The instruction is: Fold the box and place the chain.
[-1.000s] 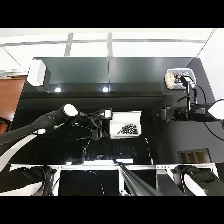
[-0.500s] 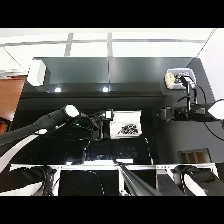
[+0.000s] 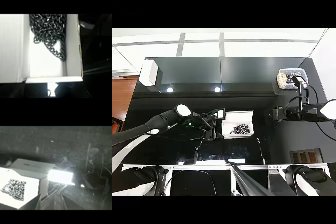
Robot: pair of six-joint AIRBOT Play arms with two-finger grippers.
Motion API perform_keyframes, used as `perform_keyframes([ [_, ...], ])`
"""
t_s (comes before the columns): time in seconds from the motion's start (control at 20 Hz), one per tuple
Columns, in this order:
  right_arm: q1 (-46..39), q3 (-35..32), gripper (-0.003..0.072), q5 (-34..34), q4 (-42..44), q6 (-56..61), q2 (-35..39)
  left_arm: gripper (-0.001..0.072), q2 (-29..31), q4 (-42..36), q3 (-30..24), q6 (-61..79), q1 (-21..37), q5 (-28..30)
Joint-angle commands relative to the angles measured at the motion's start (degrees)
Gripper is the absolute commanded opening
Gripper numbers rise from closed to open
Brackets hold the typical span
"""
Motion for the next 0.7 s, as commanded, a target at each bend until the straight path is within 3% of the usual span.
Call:
perform_keyframes([
  [0.0, 0.0, 0.0, 0.0311, 0.0, 0.0, 0.0, 0.0, 0.0689, 0.0, -0.7, 0.1, 2.1, 0.0, 0.1],
  [0.05, 0.0, 0.0, 0.0311, 0.0, 0.0, 0.0, 0.0, 0.0646, 0.0, -0.7, 0.1, 2.1, 0.0, 0.1],
  [0.2, 0.0, 0.0, 0.0311, 0.0, 0.0, 0.0, 0.0, 0.0263, 0.0, -0.7, 0.1, 2.1, 0.0, 0.1],
  [0.4, 1.2, 0.0, 0.0314, -4.6, 0.5, 0.0, -0.6, 0.0257, 0.0, -0.6, 0.1, 2.1, 0.1, 0.1],
  [0.45, 2.3, 0.0, 0.0428, -7.8, 1.4, 0.0, -1.3, 0.0257, 0.0, -0.6, 0.1, 2.1, 0.1, 0.1],
  [0.5, 3.3, 0.3, 0.0674, -11.0, 3.9, -0.2, -2.8, 0.0258, 0.0, -0.6, 0.1, 2.1, 0.1, 0.1],
  [0.65, 4.6, 3.0, 0.0675, -16.9, 12.7, -4.2, -11.8, 0.0258, 0.0, -0.6, 0.1, 2.1, 0.0, 0.1],
])
